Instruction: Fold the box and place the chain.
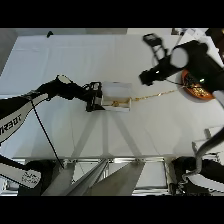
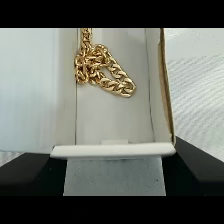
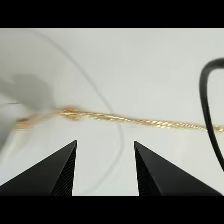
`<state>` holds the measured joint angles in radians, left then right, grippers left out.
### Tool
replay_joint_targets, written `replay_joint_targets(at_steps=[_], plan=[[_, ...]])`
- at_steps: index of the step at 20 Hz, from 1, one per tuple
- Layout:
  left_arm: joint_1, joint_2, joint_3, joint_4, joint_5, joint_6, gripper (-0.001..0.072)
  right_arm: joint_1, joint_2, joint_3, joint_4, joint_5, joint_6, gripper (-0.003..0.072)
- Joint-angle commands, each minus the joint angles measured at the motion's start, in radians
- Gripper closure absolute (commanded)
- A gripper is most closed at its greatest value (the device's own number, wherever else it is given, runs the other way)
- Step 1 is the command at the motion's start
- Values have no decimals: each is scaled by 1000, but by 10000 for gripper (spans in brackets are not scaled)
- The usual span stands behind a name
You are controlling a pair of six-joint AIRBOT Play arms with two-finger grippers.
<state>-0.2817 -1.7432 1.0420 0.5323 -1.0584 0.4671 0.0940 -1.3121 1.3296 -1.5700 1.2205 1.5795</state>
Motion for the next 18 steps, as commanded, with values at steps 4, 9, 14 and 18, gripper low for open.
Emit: replay_joint_targets(at_steps=[4,9,14,18], plan=[[0,0,0,0,0,0,432,-452,19,0,33,-87,-18,265],[0,0,0,0,0,0,432,-652,-100,0,33,-108,-68,200],[0,0,0,0,0,0,432,-694,-258,0,27,-150,-135,137],[0,0,0,0,0,0,432,-694,-360,0,22,-191,-125,135]])
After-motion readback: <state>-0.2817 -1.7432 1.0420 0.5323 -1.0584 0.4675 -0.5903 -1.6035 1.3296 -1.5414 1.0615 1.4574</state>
